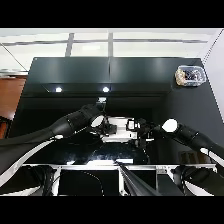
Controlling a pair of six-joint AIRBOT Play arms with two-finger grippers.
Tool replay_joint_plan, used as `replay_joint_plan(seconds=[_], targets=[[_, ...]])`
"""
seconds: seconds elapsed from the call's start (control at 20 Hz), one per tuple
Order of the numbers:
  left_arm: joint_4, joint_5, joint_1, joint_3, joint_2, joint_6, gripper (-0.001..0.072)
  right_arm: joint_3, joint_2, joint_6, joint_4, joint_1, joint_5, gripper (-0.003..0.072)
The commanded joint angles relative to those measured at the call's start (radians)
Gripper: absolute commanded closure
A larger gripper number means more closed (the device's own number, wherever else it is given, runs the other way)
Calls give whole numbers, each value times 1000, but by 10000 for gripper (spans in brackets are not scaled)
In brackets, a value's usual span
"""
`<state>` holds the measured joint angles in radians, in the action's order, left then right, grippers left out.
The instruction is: Fold the box and place the chain.
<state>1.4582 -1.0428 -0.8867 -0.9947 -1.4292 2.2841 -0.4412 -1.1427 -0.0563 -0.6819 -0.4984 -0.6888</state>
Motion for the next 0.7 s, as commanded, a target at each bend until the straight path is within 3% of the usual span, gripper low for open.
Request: replay_joint_plan(seconds=[0.0, 0.1, 0.25, 0.4, 0.55, 0.65], targets=[[1, -25, -8, -5, -13, 0, 447, 0, 0, 0, 0, 0, -2, 281], [4, -24, -12, -5, -20, 5, 448, 0, 0, 0, 0, 0, -2, 281], [25, -24, -22, -6, -22, 21, 544, 0, 0, 0, 0, 0, -2, 281], [26, -27, -22, -6, -22, 21, 563, 0, 0, 0, 0, 0, -2, 281], [26, -21, -22, -6, -22, 21, 684, 0, 0, 0, 0, 0, -2, 281], [22, -13, -22, -7, -22, 21, 684, 0, 0, 0, 0, 0, -2, 281]])
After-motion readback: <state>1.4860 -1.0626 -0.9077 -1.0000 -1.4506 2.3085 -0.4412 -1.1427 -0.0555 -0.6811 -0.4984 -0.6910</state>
